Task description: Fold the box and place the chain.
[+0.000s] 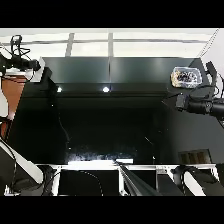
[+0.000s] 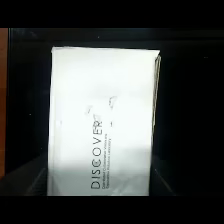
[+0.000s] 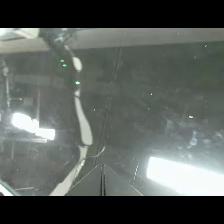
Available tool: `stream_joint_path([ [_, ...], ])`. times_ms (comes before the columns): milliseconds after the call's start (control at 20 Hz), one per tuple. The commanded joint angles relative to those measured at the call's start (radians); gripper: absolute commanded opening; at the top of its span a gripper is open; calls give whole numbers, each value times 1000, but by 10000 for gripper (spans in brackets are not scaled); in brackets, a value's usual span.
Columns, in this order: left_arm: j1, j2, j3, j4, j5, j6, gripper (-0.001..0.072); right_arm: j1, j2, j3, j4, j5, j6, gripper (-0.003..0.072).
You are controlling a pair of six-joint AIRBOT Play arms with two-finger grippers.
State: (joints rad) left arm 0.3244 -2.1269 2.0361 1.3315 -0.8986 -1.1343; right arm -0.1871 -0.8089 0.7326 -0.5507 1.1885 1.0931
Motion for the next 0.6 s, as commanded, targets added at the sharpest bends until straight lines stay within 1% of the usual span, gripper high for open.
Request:
stream_joint_path([
  [0, 0, -26, 32, 2, -8, -41, 712, 0, 0, 0, 0, -14, -2, 16],
  [100, 1, 28, 32, 27, -74, -108, 712, 0, 1, 9, -1, 12, -23, 16],
  [200, 4, 109, 32, 11, -183, -203, 712, 0, 1, 41, -4, 54, -28, 16],
  [250, 3, 149, 32, 2, -246, -246, 711, 0, 0, 62, -4, 70, -28, 16],
  [350, 3, 234, 32, -28, -413, -331, 707, 0, 1, 116, -10, 97, -27, 16],
  [400, 3, 275, 31, -53, -510, -364, 674, 0, 1, 150, -20, 114, -27, 16],
  [450, 3, 309, 31, -76, -605, -396, 428, 0, 1, 185, -42, 137, -27, 16],
  [500, 3, 347, 27, -111, -705, -397, 20, 0, 1, 215, -67, 163, -18, 16],
  [550, 3, 389, 10, -153, -759, -398, 28, 0, 3, 240, -96, 192, 7, 16],
])
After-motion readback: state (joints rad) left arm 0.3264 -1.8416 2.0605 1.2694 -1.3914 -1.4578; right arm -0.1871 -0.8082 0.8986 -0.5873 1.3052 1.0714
